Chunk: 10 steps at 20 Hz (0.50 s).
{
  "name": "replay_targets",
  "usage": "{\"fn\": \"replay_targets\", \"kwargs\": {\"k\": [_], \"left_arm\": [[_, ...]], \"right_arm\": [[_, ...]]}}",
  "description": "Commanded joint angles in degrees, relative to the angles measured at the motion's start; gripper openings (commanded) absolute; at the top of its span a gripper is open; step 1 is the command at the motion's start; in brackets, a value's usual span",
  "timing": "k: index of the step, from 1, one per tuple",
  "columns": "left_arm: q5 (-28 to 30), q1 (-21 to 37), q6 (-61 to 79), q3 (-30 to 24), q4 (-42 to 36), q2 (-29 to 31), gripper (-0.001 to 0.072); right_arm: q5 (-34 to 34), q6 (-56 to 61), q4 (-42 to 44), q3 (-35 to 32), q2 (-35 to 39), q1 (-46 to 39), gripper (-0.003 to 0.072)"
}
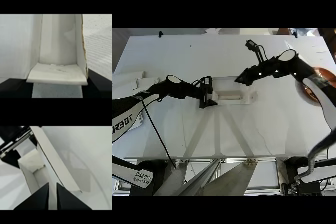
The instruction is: Fold the box and place the chain.
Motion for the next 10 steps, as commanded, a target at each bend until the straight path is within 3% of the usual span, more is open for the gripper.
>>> {"fn": "replay_targets", "kwargs": {"k": [1,3,6,10], "left_arm": [[-0.11,0.00,0.00,0.04,0.04,0.02,0.0376],[-0.11,0.00,0.00,0.04,0.04,0.02,0.0376],[-0.11,0.00,0.00,0.04,0.04,0.02,0.0376],[-0.11,0.00,0.00,0.04,0.04,0.02,0.0376]], "right_arm": [[4.13,-2.03,-7.80,0.00,2.95,-1.14,0.0124],[5.46,-2.03,-12.48,0.00,3.96,-1.14,0.0204],[5.68,-2.01,-16.72,-0.02,4.52,-1.14,0.0205],[3.89,-3.63,-21.09,-1.29,4.50,-1.14,0.0328]]}}
